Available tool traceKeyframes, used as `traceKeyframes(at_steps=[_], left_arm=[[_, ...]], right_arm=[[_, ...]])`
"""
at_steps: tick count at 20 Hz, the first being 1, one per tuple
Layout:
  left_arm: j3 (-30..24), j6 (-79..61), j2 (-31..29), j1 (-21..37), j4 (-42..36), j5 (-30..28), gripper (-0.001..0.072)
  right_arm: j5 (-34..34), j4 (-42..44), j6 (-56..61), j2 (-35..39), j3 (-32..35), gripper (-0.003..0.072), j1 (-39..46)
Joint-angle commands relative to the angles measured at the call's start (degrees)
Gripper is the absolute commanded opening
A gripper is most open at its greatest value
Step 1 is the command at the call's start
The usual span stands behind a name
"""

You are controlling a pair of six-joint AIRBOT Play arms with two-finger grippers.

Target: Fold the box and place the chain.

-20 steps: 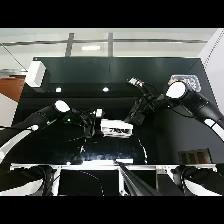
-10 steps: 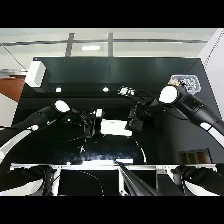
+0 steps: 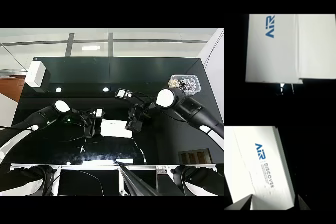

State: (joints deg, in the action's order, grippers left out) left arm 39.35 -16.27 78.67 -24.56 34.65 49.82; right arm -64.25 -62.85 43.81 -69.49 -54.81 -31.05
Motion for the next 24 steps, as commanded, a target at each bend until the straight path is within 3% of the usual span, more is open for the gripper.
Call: traceKeyframes(at_steps=[1, 3, 5, 8, 10, 20, 24], left_arm=[[0.0, 0.0, 0.0, 0.0, 0.0, 0.0, 0.0372], [0.0, 0.0, 0.0, 0.0, 0.0, 0.0, 0.0372], [0.0, 0.0, 0.0, 0.0, 0.0, 0.0, 0.0372], [0.0, 0.0, 0.0, 0.0, 0.0, 0.0, 0.0372], [0.0, 0.0, 0.0, 0.0, 0.0, 0.0, 0.0372], [0.0, 0.0, 0.0, 0.0, 0.0, 0.0, 0.0372], [0.0, 0.0, 0.0, 0.0, 0.0, 0.0, 0.0372]], right_arm=[[0.0, -0.3, 2.6, 4.0, 0.0, 0.0668, 0.6], [-1.3, -0.2, 6.6, 7.8, 0.9, 0.0668, 1.9], [1.5, 0.3, 9.4, 12.2, 6.9, 0.0668, 2.9], [21.5, 12.3, 5.8, 16.3, 18.2, 0.0677, 2.6], [26.0, 17.3, -1.6, 16.0, 20.7, 0.0720, 0.7], [21.9, 9.3, -8.9, 16.0, 20.8, 0.0720, -2.7], [20.9, 10.4, -14.4, 15.7, 20.8, 0.0720, -2.8]])
